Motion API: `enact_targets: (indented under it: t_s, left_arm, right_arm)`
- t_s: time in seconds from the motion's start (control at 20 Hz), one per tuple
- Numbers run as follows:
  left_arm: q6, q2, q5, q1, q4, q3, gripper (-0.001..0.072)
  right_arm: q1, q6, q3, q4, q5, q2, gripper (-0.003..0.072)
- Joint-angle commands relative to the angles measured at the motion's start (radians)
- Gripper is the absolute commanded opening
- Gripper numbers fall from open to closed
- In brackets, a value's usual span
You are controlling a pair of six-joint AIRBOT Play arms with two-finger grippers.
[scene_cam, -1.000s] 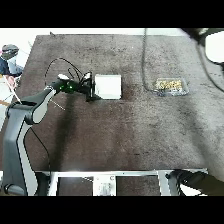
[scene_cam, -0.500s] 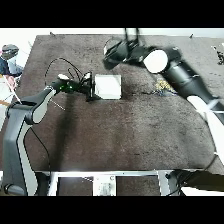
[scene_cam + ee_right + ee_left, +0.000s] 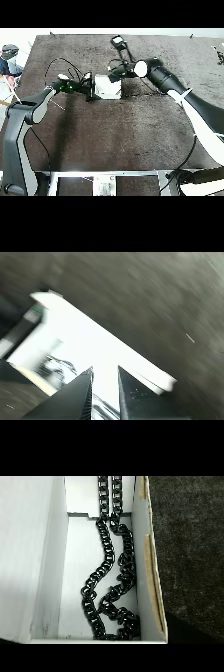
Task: Fold the box and place the chain.
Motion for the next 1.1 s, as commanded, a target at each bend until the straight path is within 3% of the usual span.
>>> enact_targets:
  t_s: [0.0,0.25,0.4,0.5,0.55,0.6,0.65,1.05]
  left_arm:
    - [0.000,0.000,0.000,0.000,0.000,0.000,0.0176]
    - [0.000,0.000,0.000,0.000,0.000,0.000,0.0177]
    - [0.000,0.000,0.000,0.000,0.000,0.000,0.0177]
    - [0.000,0.000,0.000,0.000,0.000,0.000,0.0177]
    - [0.000,0.000,0.000,0.000,0.000,0.000,0.0177]
    - [0.000,0.000,0.000,0.000,0.000,0.000,0.0177]
    - [0.000,0.000,0.000,0.000,0.000,0.000,0.0177]
    - [0.000,0.000,0.000,0.000,0.000,0.000,0.0177]
  right_arm:
    - [-0.144,0.070,-0.047,-0.021,0.125,0.048,0.0180]
    - [-0.368,0.099,-0.341,0.106,0.137,0.250,0.0183]
    - [-0.457,0.173,-0.481,0.108,0.126,0.278,0.0183]
    - [-0.480,0.211,-0.541,0.108,0.052,0.259,0.0405]
    - [-0.483,0.217,-0.556,0.108,0.006,0.243,0.0404]
    - [-0.482,0.221,-0.561,0.112,-0.040,0.225,0.0298]
    - [-0.482,0.221,-0.560,0.137,-0.078,0.207,0.0283]
    - [-0.482,0.220,-0.530,0.266,-0.262,0.068,0.0282]
